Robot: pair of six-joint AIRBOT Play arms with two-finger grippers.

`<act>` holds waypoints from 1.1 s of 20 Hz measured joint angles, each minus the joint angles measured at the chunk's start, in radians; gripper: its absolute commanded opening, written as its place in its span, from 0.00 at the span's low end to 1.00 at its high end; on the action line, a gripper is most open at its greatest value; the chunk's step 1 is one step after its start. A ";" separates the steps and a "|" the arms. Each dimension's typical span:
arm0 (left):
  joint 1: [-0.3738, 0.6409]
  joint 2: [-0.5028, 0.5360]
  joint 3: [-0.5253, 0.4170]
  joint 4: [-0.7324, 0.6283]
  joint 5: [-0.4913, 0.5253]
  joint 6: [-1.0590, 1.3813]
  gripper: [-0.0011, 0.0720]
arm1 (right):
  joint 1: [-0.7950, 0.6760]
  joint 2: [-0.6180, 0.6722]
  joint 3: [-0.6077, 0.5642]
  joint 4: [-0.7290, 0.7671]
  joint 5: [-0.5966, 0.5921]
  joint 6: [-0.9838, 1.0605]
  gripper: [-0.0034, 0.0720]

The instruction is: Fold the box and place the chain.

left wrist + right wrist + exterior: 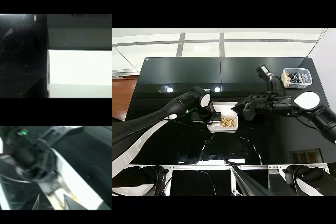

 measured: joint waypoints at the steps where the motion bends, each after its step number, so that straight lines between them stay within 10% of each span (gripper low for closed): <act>1: 0.000 0.000 0.000 -0.001 0.000 0.000 0.05 | -0.033 0.000 0.000 -0.030 0.031 0.002 0.53; 6: 0.005 0.000 0.000 -0.009 0.000 0.000 0.06 | -0.196 0.000 0.000 -0.148 0.200 0.027 0.53; 9: 0.009 -0.002 0.018 -0.010 -0.010 -0.002 0.80 | -0.239 0.000 0.000 -0.182 0.260 0.034 0.53; 17: -0.004 0.170 0.095 0.098 -0.124 0.070 0.81 | -0.264 0.000 0.000 -0.213 0.313 0.038 0.53; 22: 0.107 0.414 -0.032 0.175 -0.155 0.153 0.81 | -0.265 0.000 0.000 -0.216 0.314 0.039 0.53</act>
